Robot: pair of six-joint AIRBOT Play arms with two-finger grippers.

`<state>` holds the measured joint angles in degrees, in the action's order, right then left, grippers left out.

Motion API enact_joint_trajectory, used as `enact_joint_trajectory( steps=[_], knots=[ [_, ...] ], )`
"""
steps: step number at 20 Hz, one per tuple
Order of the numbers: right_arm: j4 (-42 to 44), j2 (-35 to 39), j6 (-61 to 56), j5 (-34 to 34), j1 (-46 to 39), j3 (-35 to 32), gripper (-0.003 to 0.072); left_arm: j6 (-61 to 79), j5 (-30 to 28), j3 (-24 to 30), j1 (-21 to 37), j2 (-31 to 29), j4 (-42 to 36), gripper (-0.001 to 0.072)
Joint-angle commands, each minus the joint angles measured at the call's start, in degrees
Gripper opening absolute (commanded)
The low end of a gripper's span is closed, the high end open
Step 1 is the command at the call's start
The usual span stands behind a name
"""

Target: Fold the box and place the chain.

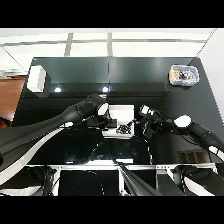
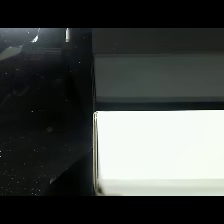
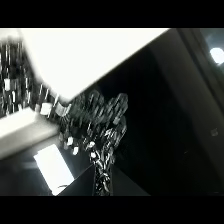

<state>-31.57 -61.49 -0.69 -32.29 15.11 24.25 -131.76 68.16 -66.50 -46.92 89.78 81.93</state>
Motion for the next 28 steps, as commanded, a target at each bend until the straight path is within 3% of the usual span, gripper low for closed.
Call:
enact_joint_trajectory(
  steps=[1,5,8,11,15,18,23,28],
  knots=[
    [-5.38,5.2,-15.39,-9.27,-2.03,3.61,0.0016,0.0,0.0,0.0,0.02,0.0,0.02,0.0033],
    [-9.4,14.95,-25.57,-25.59,-6.34,12.33,0.0016,0.0,0.0,0.0,0.02,0.0,0.02,0.0033],
    [-8.79,18.58,-31.19,-34.01,-7.63,19.5,0.0016,0.0,0.02,0.0,0.02,-0.02,0.0,0.0033],
    [0.5,18.75,-32.79,-41.16,-7.61,27.34,0.0016,0.0,0.02,0.0,0.02,-0.02,0.0,0.0033],
    [17.7,18.71,-31.67,-37.53,-7.61,31.39,0.0015,0.0,0.0,0.0,0.02,-0.02,0.0,0.0033],
    [21.79,17.57,-32.17,-37.09,-7.1,31.32,0.0016,0.0,0.02,0.0,0.02,-0.02,0.0,0.0033],
    [3.69,13.29,-44.17,-36.68,-2.23,25.73,0.0022,0.0,0.02,0.0,0.02,-0.02,0.0,0.0033],
    [2.38,9.16,-45.79,-31.1,0.48,14.99,0.0024,0.0,0.07,0.0,0.0,-0.02,0.0,0.0033]
  ],
)
